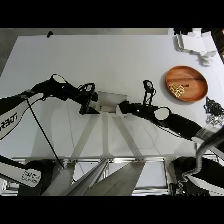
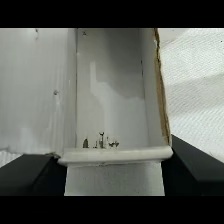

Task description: Fold the box and place the chain.

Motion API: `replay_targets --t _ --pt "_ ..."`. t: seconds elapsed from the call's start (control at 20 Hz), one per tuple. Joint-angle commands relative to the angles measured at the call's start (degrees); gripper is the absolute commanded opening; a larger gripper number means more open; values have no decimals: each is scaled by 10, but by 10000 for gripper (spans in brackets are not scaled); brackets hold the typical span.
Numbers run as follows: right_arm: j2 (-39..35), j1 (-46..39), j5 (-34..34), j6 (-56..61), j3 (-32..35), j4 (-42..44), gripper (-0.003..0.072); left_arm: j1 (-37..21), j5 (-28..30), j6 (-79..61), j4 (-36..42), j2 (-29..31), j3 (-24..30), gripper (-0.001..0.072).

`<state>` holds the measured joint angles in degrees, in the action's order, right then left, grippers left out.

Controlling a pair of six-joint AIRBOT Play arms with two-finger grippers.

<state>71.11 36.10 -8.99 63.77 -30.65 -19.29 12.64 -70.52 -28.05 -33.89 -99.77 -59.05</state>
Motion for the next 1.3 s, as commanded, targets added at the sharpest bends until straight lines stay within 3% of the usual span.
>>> replay_targets --t 0.0,0.25,0.45,0.65,1.0,1.25 --pt "17 28 11 20 -9 -4 545 0 0 0 0 0 0 159" --pt "17 30 5 22 -29 -2 555 0 0 0 0 0 0 159" --pt "13 30 -9 21 -29 -5 667 0 0 0 0 0 0 159" --pt "0 30 -19 23 -29 -82 673 0 0 0 0 0 0 159" --pt "-3 23 21 28 -29 -104 672 0 0 0 0 0 0 159" --pt "-3 -13 -82 36 -29 -127 672 0 0 0 0 0 0 159"
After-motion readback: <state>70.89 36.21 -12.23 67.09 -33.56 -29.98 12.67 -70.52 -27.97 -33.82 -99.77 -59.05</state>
